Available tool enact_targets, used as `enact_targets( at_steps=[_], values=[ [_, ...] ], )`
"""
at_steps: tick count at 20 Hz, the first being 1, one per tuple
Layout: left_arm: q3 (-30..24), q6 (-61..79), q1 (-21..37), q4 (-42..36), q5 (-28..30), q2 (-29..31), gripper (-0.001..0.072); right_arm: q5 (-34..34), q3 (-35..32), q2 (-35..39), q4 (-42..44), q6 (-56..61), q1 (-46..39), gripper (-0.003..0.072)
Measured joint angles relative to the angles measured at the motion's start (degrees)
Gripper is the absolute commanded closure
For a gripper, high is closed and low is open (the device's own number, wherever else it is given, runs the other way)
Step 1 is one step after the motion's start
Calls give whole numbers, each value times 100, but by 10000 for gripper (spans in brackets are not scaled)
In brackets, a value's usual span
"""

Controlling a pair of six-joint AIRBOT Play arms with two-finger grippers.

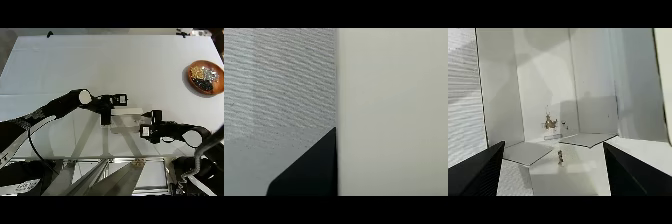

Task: Fold the box and place the chain.

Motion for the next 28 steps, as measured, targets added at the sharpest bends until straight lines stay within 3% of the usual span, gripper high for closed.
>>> enact_targets(
  at_steps=[5, 15, 28],
  values=[
    [0, 0, 0, 0, 0, 0, 693, 0, -2, 103, 153, -76, -68, -8],
    [0, 0, 0, 2, 0, 0, 693, -24, -745, 1635, 730, -181, -76, -7],
    [0, 0, 0, 2, 0, 0, 693, -116, -901, 1014, 678, -376, -79, -14]
  ],
)
